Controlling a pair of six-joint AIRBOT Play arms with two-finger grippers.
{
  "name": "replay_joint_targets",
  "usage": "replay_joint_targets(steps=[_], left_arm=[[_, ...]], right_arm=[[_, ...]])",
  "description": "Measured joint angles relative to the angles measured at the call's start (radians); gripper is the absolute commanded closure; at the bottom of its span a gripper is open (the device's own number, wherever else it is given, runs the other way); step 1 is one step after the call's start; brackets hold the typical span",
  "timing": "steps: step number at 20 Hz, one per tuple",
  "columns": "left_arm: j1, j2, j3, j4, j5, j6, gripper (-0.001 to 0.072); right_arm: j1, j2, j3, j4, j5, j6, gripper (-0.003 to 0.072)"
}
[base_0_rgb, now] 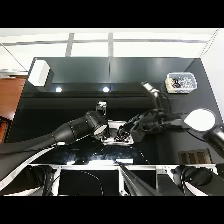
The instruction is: Fold the box and place the chain.
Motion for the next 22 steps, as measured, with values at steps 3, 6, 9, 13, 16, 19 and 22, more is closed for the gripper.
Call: replay_joint_targets(steps=[3,6,9,13,16,19,22], left_arm=[[0.000,0.000,0.000,0.000,0.000,0.000,0.0680],[0.000,0.000,0.000,0.000,0.000,0.000,0.0680],[0.000,0.000,0.000,0.001,-0.004,0.001,0.0680],[0.000,0.000,0.000,0.002,-0.007,0.002,0.0680],[0.000,0.000,0.000,-0.007,0.006,-0.040,0.0681],[0.000,-0.003,0.000,-0.034,0.042,-0.074,0.0681],[0.000,-0.010,0.000,-0.060,0.060,-0.093,0.0288]], right_arm=[[0.003,-0.072,0.000,-0.036,-0.005,0.013,0.0582],[0.002,-0.099,0.002,-0.056,0.005,0.023,0.0294],[-0.034,-0.095,0.013,-0.064,0.052,0.036,0.0295],[-0.175,0.000,0.040,-0.092,0.163,0.040,0.0295],[-0.314,0.093,0.049,-0.125,0.224,0.043,0.0295],[-0.397,0.140,0.051,-0.121,0.263,0.051,0.0295],[-0.428,0.159,0.053,-0.113,0.281,0.058,0.0296]])
